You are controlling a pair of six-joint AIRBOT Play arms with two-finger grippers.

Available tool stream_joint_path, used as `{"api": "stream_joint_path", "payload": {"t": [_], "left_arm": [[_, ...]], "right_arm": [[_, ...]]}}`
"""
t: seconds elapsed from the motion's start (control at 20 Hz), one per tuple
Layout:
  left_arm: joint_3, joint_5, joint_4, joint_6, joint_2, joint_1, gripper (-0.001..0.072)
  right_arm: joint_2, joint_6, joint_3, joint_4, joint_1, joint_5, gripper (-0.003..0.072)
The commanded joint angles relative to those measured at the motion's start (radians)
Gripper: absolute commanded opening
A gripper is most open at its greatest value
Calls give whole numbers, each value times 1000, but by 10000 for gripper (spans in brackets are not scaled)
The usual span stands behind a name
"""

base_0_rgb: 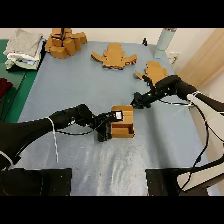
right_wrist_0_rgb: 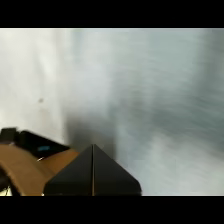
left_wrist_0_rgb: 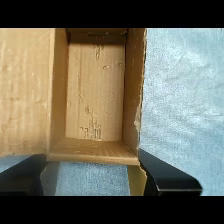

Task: Fold the box.

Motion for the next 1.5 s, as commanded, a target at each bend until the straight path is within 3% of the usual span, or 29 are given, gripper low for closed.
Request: {"api": "stream_joint_path", "payload": {"t": [0.0, 0.25, 0.55, 1.15, 1.45], "left_arm": [[1, 0, 0, 0, 0, 0, 521], [1, 0, 0, 0, 0, 0, 522], [1, 0, 0, 0, 0, 0, 522], [1, 0, 0, 0, -1, 0, 522], [1, 0, 0, 0, -1, 0, 522]], "right_arm": [[-32, -198, 46, 80, 28, -189, 0], [131, -238, -124, -38, 92, -181, 0], [343, -286, -319, -126, 198, -9, 0], [396, -286, -342, -213, 343, 129, 0], [551, -233, -358, -435, 427, 223, 0]]}}
